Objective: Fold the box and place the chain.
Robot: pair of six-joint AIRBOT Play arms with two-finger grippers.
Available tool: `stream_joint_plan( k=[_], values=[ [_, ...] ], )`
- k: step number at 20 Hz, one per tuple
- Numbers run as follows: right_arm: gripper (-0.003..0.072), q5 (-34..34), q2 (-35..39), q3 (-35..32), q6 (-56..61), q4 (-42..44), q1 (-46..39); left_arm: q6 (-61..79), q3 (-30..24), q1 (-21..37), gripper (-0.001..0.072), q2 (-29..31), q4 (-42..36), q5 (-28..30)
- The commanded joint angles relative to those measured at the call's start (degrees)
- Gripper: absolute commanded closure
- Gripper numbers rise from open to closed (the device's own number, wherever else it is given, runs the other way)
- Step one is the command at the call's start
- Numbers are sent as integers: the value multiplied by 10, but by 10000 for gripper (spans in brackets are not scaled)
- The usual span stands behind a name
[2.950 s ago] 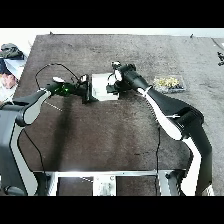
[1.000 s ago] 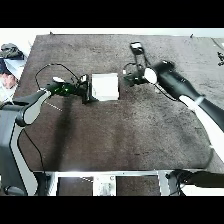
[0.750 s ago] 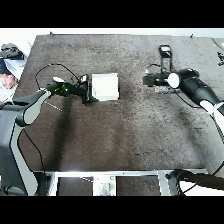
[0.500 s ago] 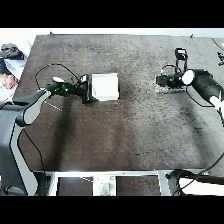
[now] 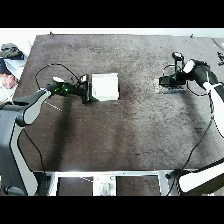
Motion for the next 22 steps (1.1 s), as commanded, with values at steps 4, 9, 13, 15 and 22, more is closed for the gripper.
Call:
stream_joint_plan(
  k=[4, 9, 13, 15, 22],
  values=[
    [412, 23, -38, 24, -14, -4, -2, 0, 0, 0, 433, 0, 0, 0],
    [526, 23, -46, 24, -19, -4, -2, 0, 0, 0, 434, 0, 0, 0],
    [697, 23, -43, 29, -33, -4, -2, 0, 0, 0, 434, 0, 0, 0],
    [697, 20, -26, 29, -33, -4, -2, 0, 0, 0, 434, 0, 0, 0],
    [698, 33, 100, 30, -49, -4, 28, 0, 0, 0, 434, 0, 0, 0]
  ],
)
